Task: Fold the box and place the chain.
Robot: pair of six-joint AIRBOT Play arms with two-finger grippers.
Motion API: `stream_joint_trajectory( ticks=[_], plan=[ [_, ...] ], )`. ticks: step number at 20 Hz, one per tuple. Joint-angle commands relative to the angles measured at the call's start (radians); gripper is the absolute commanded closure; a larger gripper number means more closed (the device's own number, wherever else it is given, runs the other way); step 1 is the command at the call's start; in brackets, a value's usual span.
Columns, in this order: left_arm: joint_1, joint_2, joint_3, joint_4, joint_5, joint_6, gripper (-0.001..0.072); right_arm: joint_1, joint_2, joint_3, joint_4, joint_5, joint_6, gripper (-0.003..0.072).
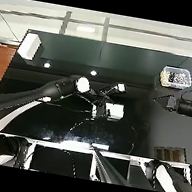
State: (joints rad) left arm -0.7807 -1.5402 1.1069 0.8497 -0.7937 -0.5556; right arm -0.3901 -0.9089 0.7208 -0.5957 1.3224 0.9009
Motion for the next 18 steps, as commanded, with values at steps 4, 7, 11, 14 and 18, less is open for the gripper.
stream_joint_trajectory(
  ticks=[4, 7, 11, 14, 18],
  plan=[
    [-0.033, -0.066, 0.000, 0.122, 0.017, 0.009, -0.0002, 0.000, 0.000, -0.001, 0.000, 0.001, 0.001, 0.0669],
    [-0.034, -0.066, 0.004, 0.130, 0.011, 0.008, 0.0161, 0.000, 0.000, -0.001, 0.000, 0.001, 0.000, 0.0668],
    [0.035, -0.010, 0.040, 0.163, -0.209, -0.142, 0.0429, 0.000, 0.000, -0.001, -0.002, 0.000, 0.000, 0.0668],
    [0.142, 0.080, 0.039, 0.366, -0.311, -0.407, 0.0429, 0.000, 0.000, -0.001, -0.002, 0.000, 0.000, 0.0668],
    [0.419, 0.190, -0.013, 0.615, -0.439, -0.706, 0.0428, 0.000, 0.000, -0.001, -0.002, -0.004, 0.000, 0.0668]
  ],
)
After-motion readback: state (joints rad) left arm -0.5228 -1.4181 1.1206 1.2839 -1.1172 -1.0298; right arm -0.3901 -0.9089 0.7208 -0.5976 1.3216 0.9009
